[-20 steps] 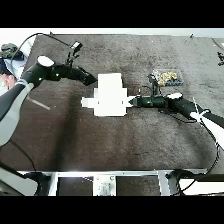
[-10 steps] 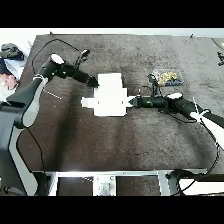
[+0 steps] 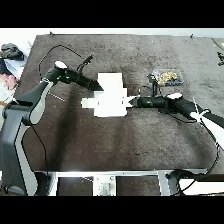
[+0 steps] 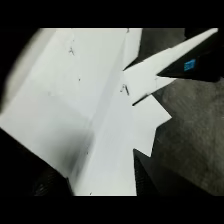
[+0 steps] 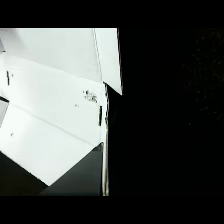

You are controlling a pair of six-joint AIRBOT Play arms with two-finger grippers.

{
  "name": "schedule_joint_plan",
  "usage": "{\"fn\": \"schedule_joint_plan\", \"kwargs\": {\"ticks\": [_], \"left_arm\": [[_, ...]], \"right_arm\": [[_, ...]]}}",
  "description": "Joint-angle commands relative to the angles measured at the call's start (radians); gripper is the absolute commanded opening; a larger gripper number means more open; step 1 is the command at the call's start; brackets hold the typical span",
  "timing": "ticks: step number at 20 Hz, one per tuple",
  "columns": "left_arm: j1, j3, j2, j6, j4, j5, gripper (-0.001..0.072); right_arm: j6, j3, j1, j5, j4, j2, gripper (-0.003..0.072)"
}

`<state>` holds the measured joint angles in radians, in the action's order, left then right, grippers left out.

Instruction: Fold the box and place the chain.

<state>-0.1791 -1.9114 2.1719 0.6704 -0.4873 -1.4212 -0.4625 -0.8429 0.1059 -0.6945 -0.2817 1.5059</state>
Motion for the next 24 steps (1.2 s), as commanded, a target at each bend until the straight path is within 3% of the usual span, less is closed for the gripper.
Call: {"fn": "schedule_joint_plan", "kwargs": {"ticks": [1, 3, 4, 8, 9, 13, 21, 22, 24], "left_arm": [[0.000, -0.001, 0.006, -0.010, 0.013, -0.047, 0.0475], [0.000, -0.001, 0.006, -0.010, 0.003, -0.063, 0.0473], [0.000, -0.001, 0.006, -0.009, -0.016, -0.064, 0.0409], [0.000, -0.001, 0.006, -0.011, -0.090, -0.063, 0.0404], [0.000, -0.001, 0.006, -0.018, -0.087, -0.060, 0.0297], [0.000, -0.001, 0.006, -0.025, -0.088, -0.053, 0.0212], [-0.029, -0.001, 0.006, -0.071, -0.074, -0.055, 0.0211], [-0.029, -0.001, 0.006, -0.077, -0.073, -0.053, 0.0165], [-0.016, -0.001, 0.006, -0.076, -0.072, -0.045, 0.0164]], "right_arm": [[0.000, -0.001, 0.001, 0.000, -0.014, -0.001, 0.0012], [0.000, -0.001, 0.001, 0.000, -0.013, -0.001, 0.0012], [0.000, -0.001, 0.001, 0.000, -0.013, -0.001, 0.0012], [0.000, 0.000, 0.001, 0.003, -0.013, -0.001, 0.0012], [0.000, -0.001, 0.001, 0.003, -0.013, -0.001, 0.0012], [-0.001, -0.001, 0.001, 0.003, -0.013, -0.001, 0.0012], [0.000, -0.001, 0.001, 0.003, -0.013, -0.001, 0.0012], [-0.001, -0.001, 0.001, 0.003, -0.013, -0.001, 0.0013], [0.000, -0.001, 0.001, 0.002, -0.013, -0.001, 0.0012]]}}
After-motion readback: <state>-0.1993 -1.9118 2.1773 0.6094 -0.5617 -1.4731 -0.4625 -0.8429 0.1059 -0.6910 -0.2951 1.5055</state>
